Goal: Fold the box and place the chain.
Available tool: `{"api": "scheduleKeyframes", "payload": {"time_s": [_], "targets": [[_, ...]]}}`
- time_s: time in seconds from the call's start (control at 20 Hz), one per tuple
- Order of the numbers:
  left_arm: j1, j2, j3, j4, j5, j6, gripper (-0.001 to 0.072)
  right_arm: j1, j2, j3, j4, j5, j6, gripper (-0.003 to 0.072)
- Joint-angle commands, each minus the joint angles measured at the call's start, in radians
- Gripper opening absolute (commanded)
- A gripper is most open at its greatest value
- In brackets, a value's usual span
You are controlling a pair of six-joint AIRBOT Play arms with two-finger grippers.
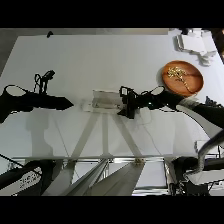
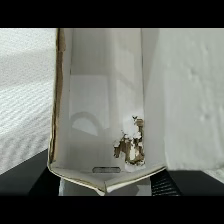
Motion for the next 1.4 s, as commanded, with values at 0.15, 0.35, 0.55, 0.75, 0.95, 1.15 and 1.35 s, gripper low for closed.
{"api": "scheduleKeyframes", "payload": {"time_s": [0.15, 0.35, 0.55, 0.75, 0.95, 1.15, 1.35], "targets": [[-0.085, -0.138, 0.0, -0.073, 0.123, -0.005, 0.0004, 0.0, 0.0, 0.001, 0.001, 0.0, 0.0, 0.04], [-0.106, -0.146, 0.0, -0.129, 0.125, 0.015, 0.0002, 0.0, 0.0, 0.001, 0.001, 0.0, 0.0, 0.04], [-0.126, -0.151, 0.0, -0.129, 0.157, 0.005, 0.0002, 0.0, 0.0, 0.001, 0.001, 0.0, 0.0, 0.04], [-0.163, -0.18, 0.0, -0.126, 0.167, 0.006, 0.0002, 0.0, 0.0, 0.001, 0.001, 0.0, 0.0, 0.04], [-0.17, -0.18, 0.002, -0.211, 0.13, 0.036, 0.0003, 0.0, 0.0, 0.001, 0.001, 0.0, 0.0, 0.04], [-0.168, -0.156, 0.003, -0.304, 0.102, 0.066, 0.0007, 0.0, 0.0, 0.001, 0.001, 0.0, 0.0, 0.04], [-0.166, -0.126, 0.003, -0.372, 0.1, 0.059, 0.0226, 0.0, 0.0, 0.001, 0.0, 0.0, 0.0, 0.04]]}}
